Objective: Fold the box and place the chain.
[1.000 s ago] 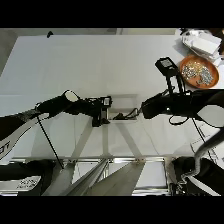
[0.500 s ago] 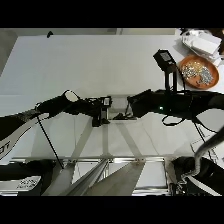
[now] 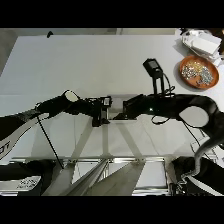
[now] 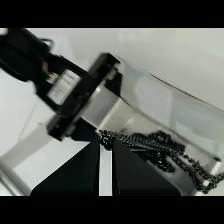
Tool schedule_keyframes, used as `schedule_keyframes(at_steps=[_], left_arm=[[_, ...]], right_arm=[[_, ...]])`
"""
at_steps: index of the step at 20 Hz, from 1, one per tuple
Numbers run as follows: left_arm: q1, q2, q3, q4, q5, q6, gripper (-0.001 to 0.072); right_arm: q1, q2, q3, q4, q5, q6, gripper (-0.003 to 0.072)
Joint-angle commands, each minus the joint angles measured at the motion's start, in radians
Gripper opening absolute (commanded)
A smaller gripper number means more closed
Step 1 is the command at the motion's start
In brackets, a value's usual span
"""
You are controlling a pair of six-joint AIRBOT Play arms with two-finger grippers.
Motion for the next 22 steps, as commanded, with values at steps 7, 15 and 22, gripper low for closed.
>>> schedule_keyframes(at_steps=[7,15,22], left_arm=[[0.000,0.001,0.000,0.000,0.000,0.000,0.0151],[0.000,0.001,0.000,0.000,0.000,0.000,0.0151],[0.000,0.001,0.000,0.000,0.000,0.000,0.0151]], right_arm=[[0.037,-0.272,-0.063,0.019,-0.107,-0.003,0.0022],[0.041,-0.294,-0.062,0.013,-0.133,-0.002,0.0238],[-0.149,-0.101,-0.039,-0.044,0.015,-0.003,0.0238]])
